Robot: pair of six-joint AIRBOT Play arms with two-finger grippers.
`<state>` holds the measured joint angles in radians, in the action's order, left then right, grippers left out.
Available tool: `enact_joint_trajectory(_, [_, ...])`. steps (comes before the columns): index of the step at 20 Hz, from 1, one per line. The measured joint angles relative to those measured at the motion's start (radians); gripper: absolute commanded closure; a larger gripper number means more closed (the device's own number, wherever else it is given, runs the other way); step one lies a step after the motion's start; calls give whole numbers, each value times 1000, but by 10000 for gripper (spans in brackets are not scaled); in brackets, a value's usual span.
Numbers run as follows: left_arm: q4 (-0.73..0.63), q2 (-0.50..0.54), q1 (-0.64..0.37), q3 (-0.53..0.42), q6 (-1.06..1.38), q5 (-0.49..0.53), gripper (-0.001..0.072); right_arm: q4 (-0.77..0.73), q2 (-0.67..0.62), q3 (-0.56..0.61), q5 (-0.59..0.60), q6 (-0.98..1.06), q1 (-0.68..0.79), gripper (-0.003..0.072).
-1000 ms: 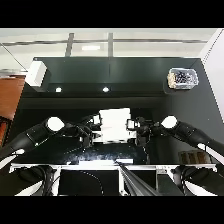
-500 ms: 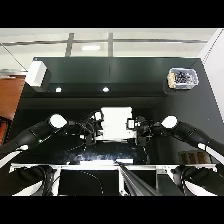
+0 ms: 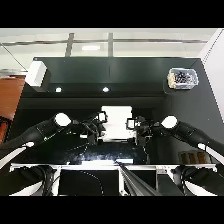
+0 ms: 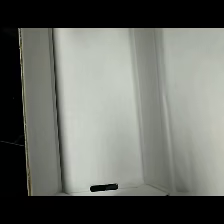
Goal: Fold the box and place the chain.
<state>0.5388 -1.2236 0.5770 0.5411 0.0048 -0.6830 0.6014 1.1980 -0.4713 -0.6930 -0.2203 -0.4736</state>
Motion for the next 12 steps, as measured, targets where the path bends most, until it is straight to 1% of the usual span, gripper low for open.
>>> enact_joint_trajectory(3, [-2,-4,2,3,8,1,463,0,0,0,1,0,0,68])
enact_joint_trajectory(4, [-3,-5,3,3,16,2,434,0,0,0,1,0,0,68])
enact_joint_trajectory(5, [-5,-5,3,3,23,1,324,1,0,0,1,0,0,68])
enact_joint_trajectory(6, [-8,-6,3,4,28,1,260,1,0,0,2,0,0,68])
enact_joint_trajectory(7, [-8,-6,3,4,33,0,270,1,0,0,2,0,0,68])
enact_joint_trajectory(8, [-8,-6,3,4,37,0,386,1,0,0,2,0,0,68])
enact_joint_trajectory(9, [-7,-5,3,4,39,0,413,1,0,0,2,1,0,68])
enact_joint_trajectory(10, [-5,-5,3,4,42,-2,408,1,0,0,2,1,0,68])
enact_joint_trajectory(11, [-5,-5,3,4,42,-3,320,1,0,0,2,0,0,68])
enact_joint_trajectory(12, [-5,-6,3,4,45,-5,297,2,0,0,2,0,0,68])
